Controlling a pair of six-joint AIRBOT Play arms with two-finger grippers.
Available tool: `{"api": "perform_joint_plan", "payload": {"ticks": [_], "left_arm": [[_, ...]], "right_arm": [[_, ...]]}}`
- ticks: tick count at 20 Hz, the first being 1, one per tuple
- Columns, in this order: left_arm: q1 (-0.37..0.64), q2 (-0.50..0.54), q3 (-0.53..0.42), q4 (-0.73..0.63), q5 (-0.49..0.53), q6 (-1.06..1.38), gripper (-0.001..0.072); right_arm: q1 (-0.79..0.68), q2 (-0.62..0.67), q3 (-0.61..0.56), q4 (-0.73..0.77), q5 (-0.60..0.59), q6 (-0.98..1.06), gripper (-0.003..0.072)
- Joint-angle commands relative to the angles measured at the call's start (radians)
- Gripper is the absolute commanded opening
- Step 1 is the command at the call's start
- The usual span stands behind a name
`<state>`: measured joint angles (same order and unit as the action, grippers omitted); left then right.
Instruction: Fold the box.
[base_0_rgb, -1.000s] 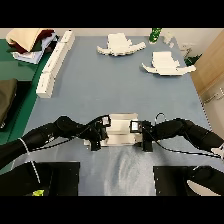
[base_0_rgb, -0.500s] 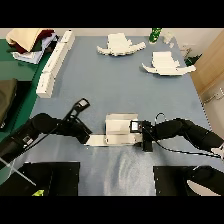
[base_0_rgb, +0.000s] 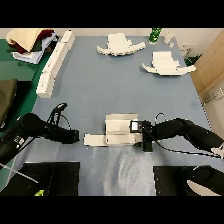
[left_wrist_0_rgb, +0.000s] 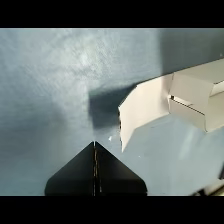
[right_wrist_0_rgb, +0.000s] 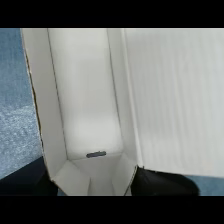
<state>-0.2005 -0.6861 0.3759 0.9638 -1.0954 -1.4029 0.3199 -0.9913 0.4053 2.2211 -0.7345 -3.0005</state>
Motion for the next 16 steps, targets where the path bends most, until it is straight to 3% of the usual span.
{"api": "perform_joint_plan", "payload": {"ticks": [1, 4, 12, 16], "left_arm": [[0.013, -0.056, -0.04, -0.121, 0.003, -0.032, 0.0015], [-0.003, -0.09, -0.054, -0.165, 0.031, -0.032, 0.0014], [-0.319, -0.165, -0.055, -0.196, 0.345, -0.192, 0.0014], [-0.382, -0.172, -0.019, -0.217, 0.386, -0.183, 0.0014]], "right_arm": [[0.0, -0.001, 0.0, 0.0, 0.0, 0.0, 0.0519], [0.0, -0.001, 0.0, 0.0, 0.0, 0.0, 0.0519], [0.0, -0.001, 0.0, 0.0, 0.0, 0.0, 0.0519], [0.0, -0.001, 0.0, 0.0, 0.0, 0.0, 0.0519]]}}
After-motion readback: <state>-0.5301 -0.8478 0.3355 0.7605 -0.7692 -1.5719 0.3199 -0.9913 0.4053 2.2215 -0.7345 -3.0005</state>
